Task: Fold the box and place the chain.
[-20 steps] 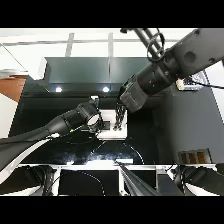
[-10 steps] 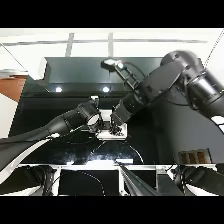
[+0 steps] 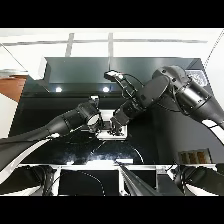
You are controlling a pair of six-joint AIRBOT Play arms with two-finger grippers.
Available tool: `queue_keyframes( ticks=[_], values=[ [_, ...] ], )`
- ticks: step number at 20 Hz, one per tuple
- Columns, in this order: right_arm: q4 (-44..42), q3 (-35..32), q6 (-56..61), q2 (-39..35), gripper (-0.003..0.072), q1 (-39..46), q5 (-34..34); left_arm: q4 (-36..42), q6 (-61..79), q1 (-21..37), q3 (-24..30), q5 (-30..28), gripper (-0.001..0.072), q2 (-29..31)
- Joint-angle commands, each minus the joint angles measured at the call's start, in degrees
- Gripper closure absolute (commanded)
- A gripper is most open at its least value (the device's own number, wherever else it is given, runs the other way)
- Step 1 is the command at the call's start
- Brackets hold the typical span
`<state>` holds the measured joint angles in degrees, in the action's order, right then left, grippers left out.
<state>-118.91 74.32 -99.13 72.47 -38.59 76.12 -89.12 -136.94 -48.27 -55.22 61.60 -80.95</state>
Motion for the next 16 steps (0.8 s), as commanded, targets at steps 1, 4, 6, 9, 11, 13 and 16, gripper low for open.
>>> queue_keyframes(
  ticks=[1, 4, 6, 9, 11, 13, 16],
  values=[
    [3.17, -0.31, 2.58, -0.13, 0.0199, 0.02, -0.07, 0.02, 0.02, -0.02, 0.0, 0.0, 0.0682, -0.02],
    [7.65, -0.28, 2.89, -2.14, 0.0039, 1.36, 2.43, 0.02, 0.02, 0.0, -0.02, 0.02, 0.0682, 0.0],
    [12.02, -0.31, 2.86, -6.01, 0.0039, 5.29, 5.53, -0.17, 0.2, 0.48, -0.24, 0.63, 0.0681, 0.09],
    [19.15, -0.31, 2.86, -12.5, 0.0039, 14.95, 8.72, -0.13, 0.17, 2.19, -0.46, 0.66, 0.0678, 1.51],
    [19.76, -0.31, 2.84, -15.69, 0.0039, 21.81, 8.85, 0.46, 0.22, 3.04, -0.98, 1.42, 0.0515, 2.49],
    [19.74, -0.31, 2.84, -17.25, 0.0039, 26.88, 8.44, 1.31, 3.19, 3.06, -2.1, 2.43, 0.0152, 3.85],
    [19.71, -0.31, 2.86, -17.42, 0.0039, 29.99, 6.75, 4.09, 11.89, 3.08, -3.13, 4.57, 0.0133, 7.91]
  ],
)
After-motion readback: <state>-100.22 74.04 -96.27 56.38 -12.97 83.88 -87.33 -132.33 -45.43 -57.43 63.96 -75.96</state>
